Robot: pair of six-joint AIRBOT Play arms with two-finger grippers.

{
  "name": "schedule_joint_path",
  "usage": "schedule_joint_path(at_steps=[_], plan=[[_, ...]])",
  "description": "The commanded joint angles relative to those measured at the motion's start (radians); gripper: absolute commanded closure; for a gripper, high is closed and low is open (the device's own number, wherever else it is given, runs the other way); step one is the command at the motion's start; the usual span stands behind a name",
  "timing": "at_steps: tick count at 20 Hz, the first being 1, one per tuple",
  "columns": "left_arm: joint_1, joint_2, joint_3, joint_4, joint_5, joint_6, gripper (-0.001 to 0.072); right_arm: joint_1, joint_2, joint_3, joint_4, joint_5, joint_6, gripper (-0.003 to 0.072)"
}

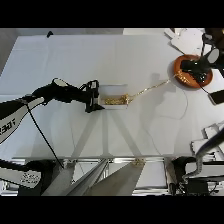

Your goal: Fold the box and place the chain.

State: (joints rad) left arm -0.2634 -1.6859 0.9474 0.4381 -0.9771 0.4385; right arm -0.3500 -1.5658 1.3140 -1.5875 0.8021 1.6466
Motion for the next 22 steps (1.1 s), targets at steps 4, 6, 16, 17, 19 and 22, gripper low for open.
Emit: schedule_joint_path(at_steps=[4, 6, 16, 17, 19, 22], plan=[[0.000, 0.000, 0.000, 0.000, 0.000, 0.000, 0.0496, -0.038, -0.167, 0.010, 0.010, -0.161, 0.111, 0.0278], [0.000, 0.000, 0.000, 0.000, 0.000, 0.000, 0.0496, -0.039, -0.205, 0.033, 0.010, -0.159, 0.114, 0.0278], [0.000, 0.000, 0.000, 0.000, 0.001, 0.000, 0.0496, -0.038, -0.246, 0.046, 0.048, -0.107, 0.125, 0.0674], [0.000, 0.000, 0.000, 0.000, 0.000, 0.000, 0.0496, -0.038, -0.245, 0.046, 0.048, -0.101, 0.125, 0.0674], [0.000, 0.000, 0.000, 0.000, 0.001, 0.000, 0.0496, -0.038, -0.232, 0.047, 0.048, -0.095, 0.125, 0.0675], [0.000, 0.000, 0.000, 0.000, 0.000, 0.000, 0.0496, -0.037, -0.173, 0.047, 0.047, -0.085, 0.092, 0.0676]])
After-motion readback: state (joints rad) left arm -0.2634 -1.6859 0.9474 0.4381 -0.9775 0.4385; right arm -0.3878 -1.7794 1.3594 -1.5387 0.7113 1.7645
